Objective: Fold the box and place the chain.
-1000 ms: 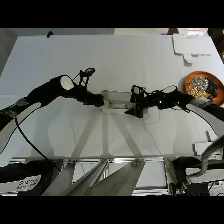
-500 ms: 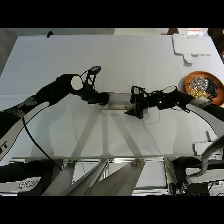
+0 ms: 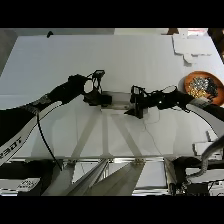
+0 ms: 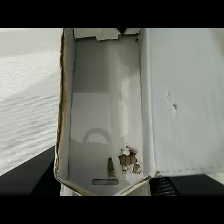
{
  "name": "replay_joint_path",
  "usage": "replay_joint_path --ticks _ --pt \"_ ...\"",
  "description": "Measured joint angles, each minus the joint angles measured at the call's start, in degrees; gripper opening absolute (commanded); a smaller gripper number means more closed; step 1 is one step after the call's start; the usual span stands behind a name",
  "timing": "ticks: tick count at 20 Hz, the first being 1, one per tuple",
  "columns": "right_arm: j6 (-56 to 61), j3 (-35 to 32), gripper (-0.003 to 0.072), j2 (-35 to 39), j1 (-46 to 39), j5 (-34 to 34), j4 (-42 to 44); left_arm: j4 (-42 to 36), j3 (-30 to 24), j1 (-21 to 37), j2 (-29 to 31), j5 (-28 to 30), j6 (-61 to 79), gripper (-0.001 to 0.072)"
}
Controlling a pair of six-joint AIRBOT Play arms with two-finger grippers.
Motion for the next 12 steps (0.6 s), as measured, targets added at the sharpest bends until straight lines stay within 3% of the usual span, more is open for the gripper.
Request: replay_joint_path --ticks 4,6,7,8,12 --pt "-0.02 0.00 0.0432 0.00 0.00 0.00 -0.02 2.27 1.09 -1.18 -1.20 -1.84 -5.01 0.0308" --pt "-0.02 0.00 0.0432 0.00 0.00 0.02 -0.02 3.17 1.29 -1.75 -1.44 -2.36 -6.40 0.0201" --pt "-0.02 0.00 0.0432 0.00 0.00 0.04 -0.02 3.28 1.36 -2.05 -1.53 -2.49 -6.95 0.0076" --pt "-0.02 0.00 0.0432 0.00 0.00 0.11 -0.11 3.39 1.38 -2.40 -1.64 -2.67 -7.37 0.0006" --pt "0.00 0.00 0.0432 0.00 0.00 0.33 -0.07 3.58 1.44 -3.32 -1.73 -2.91 -8.15 0.0002"
